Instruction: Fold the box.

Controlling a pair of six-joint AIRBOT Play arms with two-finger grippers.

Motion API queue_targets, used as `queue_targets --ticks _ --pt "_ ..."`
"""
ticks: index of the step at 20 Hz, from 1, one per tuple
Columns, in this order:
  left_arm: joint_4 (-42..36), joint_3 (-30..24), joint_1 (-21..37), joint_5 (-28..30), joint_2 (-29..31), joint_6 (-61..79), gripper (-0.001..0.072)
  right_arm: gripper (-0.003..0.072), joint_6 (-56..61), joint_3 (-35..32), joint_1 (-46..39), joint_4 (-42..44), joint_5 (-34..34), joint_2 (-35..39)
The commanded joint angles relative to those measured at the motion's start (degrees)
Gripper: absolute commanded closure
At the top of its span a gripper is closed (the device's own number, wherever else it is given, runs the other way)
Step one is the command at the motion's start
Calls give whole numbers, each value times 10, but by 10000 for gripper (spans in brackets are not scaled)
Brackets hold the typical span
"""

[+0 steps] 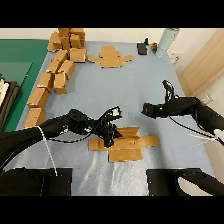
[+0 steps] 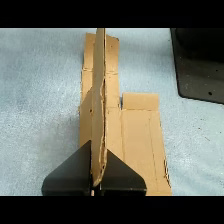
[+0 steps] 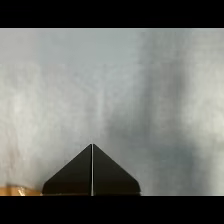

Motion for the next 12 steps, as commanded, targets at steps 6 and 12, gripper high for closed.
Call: queue_targets --ticks 6,12 --pt "1 0 0 0 0 0 699 684 221 -21 127 -254 -209 179" --pt "1 0 0 0 0 0 700 685 212 -103 338 -260 -215 251"
